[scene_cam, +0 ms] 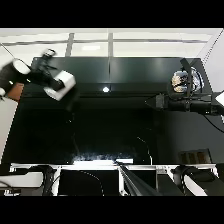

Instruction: Fold the box and place the chain.

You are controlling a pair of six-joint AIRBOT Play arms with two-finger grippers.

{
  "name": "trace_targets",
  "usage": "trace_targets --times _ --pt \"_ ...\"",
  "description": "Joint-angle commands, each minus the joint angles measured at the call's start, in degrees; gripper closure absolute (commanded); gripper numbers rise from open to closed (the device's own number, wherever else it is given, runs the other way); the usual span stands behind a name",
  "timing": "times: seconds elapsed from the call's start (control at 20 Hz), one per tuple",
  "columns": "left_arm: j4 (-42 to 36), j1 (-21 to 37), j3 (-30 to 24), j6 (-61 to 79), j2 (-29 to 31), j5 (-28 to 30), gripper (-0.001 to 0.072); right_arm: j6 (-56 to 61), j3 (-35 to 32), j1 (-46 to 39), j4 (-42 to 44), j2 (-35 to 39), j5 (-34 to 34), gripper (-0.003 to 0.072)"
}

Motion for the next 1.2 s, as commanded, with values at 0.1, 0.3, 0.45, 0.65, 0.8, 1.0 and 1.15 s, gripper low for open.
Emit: trace_targets --times 0.1,0.3,0.45,0.65,0.8,1.0,1.15 --pt "3.06 11.3 25.81 -6.71 -17.29 -1.7 0.029 1.66 0.04 0.02 0.04 0.04 -0.85 0.0642" --pt "3.04 12.72 36.65 -7.93 -27.02 -3.56 0.0291 2.84 0.07 0.15 0.02 0.04 -1.11 0.0642" --pt "2.99 11.61 39.56 -7.96 -31.65 -3.93 0.029 2.84 0.07 0.13 0.0 0.04 -3.21 0.0642" --pt "3.67 10.56 39.91 -9.16 -32.24 -4.26 -0.0003 2.84 0.04 0.11 -0.02 0.04 -3.39 0.0642" --pt "9.14 9.75 41.31 -14.38 -29.33 -5.81 -0.0002 2.97 0.07 0.15 0.07 0.04 -3.3 0.0642" --pt "10.25 8.9 41.31 -15.72 -18.84 -10.21 -0.0002 2.78 0.11 0.09 0.04 0.04 -3.41 0.0642" --pt "-0.33 8.24 41.16 -18.08 -10.36 -19.63 0.0058 0.52 1.22 -0.48 -1.27 0.04 -4.26 0.0642"
